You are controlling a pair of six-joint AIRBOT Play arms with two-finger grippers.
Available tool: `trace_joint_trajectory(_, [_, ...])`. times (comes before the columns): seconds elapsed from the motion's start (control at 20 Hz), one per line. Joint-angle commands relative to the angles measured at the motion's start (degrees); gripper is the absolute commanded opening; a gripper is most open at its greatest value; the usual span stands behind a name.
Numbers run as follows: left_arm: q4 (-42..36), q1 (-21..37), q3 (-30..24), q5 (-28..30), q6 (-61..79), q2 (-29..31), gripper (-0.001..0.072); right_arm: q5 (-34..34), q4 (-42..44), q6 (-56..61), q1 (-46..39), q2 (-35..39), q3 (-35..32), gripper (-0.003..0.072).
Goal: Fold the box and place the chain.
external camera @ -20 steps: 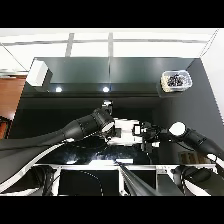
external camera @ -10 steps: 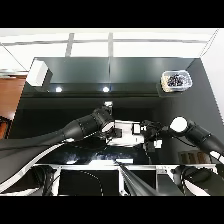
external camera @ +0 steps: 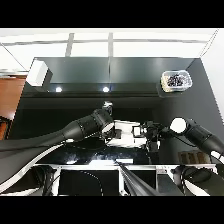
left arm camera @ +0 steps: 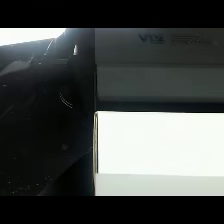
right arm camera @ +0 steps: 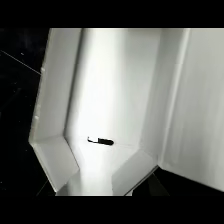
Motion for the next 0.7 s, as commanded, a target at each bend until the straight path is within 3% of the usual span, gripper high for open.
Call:
trace_joint_trajectory(0.0, [0.94,0.04,0.0,-0.42,-0.57,0.5,0.0022,-2.95,-0.63,2.05,0.02,-0.04,-0.55,0.0644])
trace_joint_trajectory(0.5, [0.94,0.04,-1.22,-0.2,-1.79,0.44,0.0024,-4.11,4.0,2.21,0.37,-0.02,-0.55,0.0634])
trace_joint_trajectory(0.55, [0.94,0.04,-1.22,-0.11,-1.79,0.44,0.0024,-3.98,4.44,2.23,0.87,-0.04,-0.55,0.0615])
trace_joint_trajectory(0.6, [0.94,0.04,-1.2,0.02,-1.79,0.44,0.0024,-3.48,5.07,2.29,1.66,-0.04,-0.55,0.0447])
trace_joint_trajectory(0.65, [0.94,0.04,-1.2,0.0,-1.79,0.44,0.0024,-3.32,5.44,2.54,2.75,-0.04,-0.55,0.043])
